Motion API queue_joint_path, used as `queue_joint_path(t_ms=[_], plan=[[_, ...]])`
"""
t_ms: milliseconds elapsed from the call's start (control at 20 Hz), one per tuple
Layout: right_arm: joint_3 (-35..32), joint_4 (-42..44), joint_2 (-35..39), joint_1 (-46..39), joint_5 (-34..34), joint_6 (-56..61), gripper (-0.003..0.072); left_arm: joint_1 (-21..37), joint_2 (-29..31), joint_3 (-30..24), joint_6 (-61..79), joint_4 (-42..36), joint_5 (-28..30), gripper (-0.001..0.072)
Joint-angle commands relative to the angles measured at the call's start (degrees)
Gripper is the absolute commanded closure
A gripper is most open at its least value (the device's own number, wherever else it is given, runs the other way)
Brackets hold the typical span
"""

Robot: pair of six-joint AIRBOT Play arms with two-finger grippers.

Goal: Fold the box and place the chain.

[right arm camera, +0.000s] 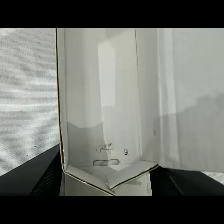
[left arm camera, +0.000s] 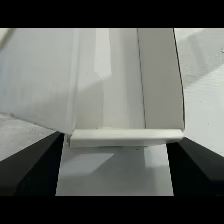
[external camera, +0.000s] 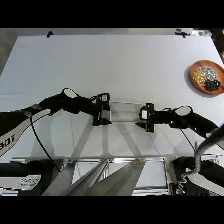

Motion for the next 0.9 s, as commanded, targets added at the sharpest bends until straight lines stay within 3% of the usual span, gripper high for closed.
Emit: queue_joint_path(t_ms=[0,200,250,350,850], plan=[[0.0,0.0,0.02,0.02,0.02,0.0,0.0223,-0.74,-0.33,0.02,-0.13,-0.61,2.16,0.0011],[0.0,0.0,0.02,0.02,0.02,0.0,0.0223,-0.74,-0.5,0.04,-1.81,-1.01,3.65,0.0029],[0.0,0.0,0.02,0.02,0.02,0.0,0.0223,-0.74,-0.5,0.04,-2.27,-1.03,3.76,0.0097],[0.0,0.0,0.02,0.02,0.02,0.0,0.0223,-0.81,-0.5,0.04,-2.21,-1.01,3.65,0.016],[0.0,0.0,0.02,0.02,0.02,0.0,0.0223,-3.13,-0.42,0.04,-1.95,4.22,2.21,0.015]])
